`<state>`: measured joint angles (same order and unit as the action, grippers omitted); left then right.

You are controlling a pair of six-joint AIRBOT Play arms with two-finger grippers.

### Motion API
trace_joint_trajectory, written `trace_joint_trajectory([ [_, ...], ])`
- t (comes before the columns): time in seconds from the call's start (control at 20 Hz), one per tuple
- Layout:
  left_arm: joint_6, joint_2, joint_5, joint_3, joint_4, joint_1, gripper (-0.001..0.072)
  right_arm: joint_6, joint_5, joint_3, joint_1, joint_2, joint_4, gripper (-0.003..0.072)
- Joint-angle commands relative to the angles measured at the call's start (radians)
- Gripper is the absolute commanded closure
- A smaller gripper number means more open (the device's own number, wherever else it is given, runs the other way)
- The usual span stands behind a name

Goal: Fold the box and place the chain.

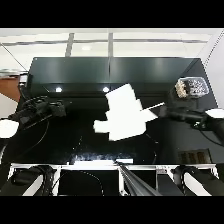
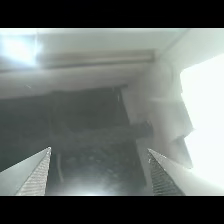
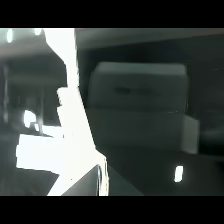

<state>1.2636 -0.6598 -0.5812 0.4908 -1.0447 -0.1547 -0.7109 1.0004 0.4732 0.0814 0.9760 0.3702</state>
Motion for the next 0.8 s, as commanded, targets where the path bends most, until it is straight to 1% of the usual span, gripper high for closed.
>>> trace_joint_trajectory([
  [0.0,0.000,-0.073,0.010,0.000,0.014,-0.061,0.0011,0.031,-0.183,-0.060,-0.274,-0.055,-0.021,0.0641],
  [0.05,0.003,-0.098,0.009,0.000,0.021,-0.074,0.0011,0.036,-0.233,-0.075,-0.323,-0.055,-0.018,0.0641],
  [0.1,0.008,-0.124,0.003,0.000,0.058,-0.084,0.0011,0.053,-0.275,-0.085,-0.363,-0.055,-0.018,0.0641],
  [0.2,0.093,-0.175,-0.039,0.000,0.134,-0.073,0.0013,0.085,-0.338,-0.092,-0.415,-0.055,-0.017,0.0640],
  [0.3,0.090,-0.225,-0.141,0.000,0.236,-0.037,0.0014,0.090,-0.358,-0.092,-0.428,-0.055,-0.015,0.0641],
  [0.4,-0.083,-0.267,-0.309,0.000,0.387,0.015,0.0014,0.090,-0.356,-0.092,-0.428,-0.055,-0.015,0.0641],
  [0.45,-0.167,-0.294,-0.388,0.000,0.440,0.042,0.0014,0.090,-0.354,-0.092,-0.428,-0.055,-0.015,0.0641],
  [0.5,-0.224,-0.335,-0.464,0.000,0.488,0.068,0.0013,0.090,-0.354,-0.092,-0.428,-0.055,-0.015,0.0641],
  [0.55,-0.278,-0.385,-0.518,0.000,0.538,0.085,0.0014,0.090,-0.355,-0.092,-0.428,-0.055,-0.015,0.0640],
  [0.6,-0.346,-0.444,-0.554,0.000,0.593,0.089,0.0014,0.090,-0.356,-0.092,-0.428,-0.055,-0.015,0.0641],
  [0.65,-0.409,-0.502,-0.564,0.000,0.647,0.084,0.0014,0.090,-0.357,-0.092,-0.428,-0.055,-0.015,0.0641],
  [0.75,-0.512,-0.599,-0.556,0.000,0.742,0.065,0.0014,0.090,-0.356,-0.092,-0.428,-0.055,-0.016,0.0641],
])
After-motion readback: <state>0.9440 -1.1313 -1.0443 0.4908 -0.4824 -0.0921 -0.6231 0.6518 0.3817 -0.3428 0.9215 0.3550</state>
